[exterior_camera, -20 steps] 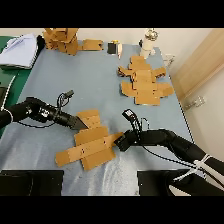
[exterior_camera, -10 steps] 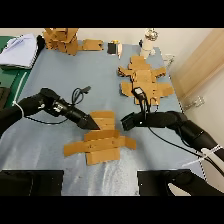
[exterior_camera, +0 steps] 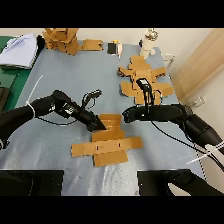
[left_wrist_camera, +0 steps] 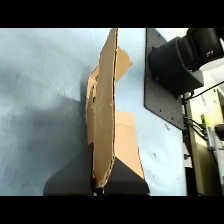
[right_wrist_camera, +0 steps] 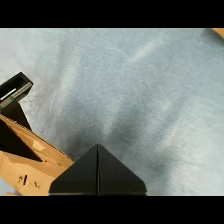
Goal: Fold the box.
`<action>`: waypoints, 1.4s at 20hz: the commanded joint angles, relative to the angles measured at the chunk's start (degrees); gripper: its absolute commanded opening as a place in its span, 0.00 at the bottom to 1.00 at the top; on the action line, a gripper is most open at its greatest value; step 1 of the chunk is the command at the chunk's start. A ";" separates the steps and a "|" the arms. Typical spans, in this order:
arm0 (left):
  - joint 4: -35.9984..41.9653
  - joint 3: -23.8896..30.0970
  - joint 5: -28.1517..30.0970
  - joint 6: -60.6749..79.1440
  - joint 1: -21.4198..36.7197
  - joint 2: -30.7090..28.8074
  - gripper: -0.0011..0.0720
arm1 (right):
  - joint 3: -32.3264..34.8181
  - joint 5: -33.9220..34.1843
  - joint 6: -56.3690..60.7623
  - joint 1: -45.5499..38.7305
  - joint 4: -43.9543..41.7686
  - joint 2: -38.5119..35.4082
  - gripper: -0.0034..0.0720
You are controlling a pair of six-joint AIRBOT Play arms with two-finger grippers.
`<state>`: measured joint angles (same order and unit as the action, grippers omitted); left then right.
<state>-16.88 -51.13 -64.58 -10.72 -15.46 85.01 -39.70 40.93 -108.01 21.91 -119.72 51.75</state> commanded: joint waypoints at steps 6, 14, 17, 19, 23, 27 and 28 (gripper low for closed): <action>0.02 5.77 13.14 10.73 -5.77 -10.05 0.03 | -0.15 0.02 8.68 -0.02 10.01 0.02 0.05; 0.55 15.93 25.73 22.38 -13.92 -16.11 0.03 | 0.04 -0.79 14.60 -0.02 18.62 0.09 0.05; 0.28 16.24 25.51 22.71 -14.58 -16.02 0.04 | 0.09 -0.83 14.60 -0.02 18.60 0.24 0.05; 0.28 16.24 25.53 22.08 -14.56 -16.06 0.04 | 0.09 -0.79 14.60 -0.02 18.60 0.26 0.05; 0.61 16.17 24.90 21.90 -14.56 -16.09 0.04 | 0.09 -0.76 14.60 -0.02 18.58 0.35 0.05; 0.66 15.30 21.42 22.64 -14.45 -16.09 0.04 | 0.09 -0.76 14.60 -0.02 18.56 0.74 0.05; 0.63 14.82 20.04 23.21 -14.45 -16.09 0.04 | 0.09 -0.76 14.60 -0.02 18.53 0.87 0.05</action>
<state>-16.40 -35.55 -41.15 11.60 -29.93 68.99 -39.64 40.16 -93.47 21.91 -101.14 52.36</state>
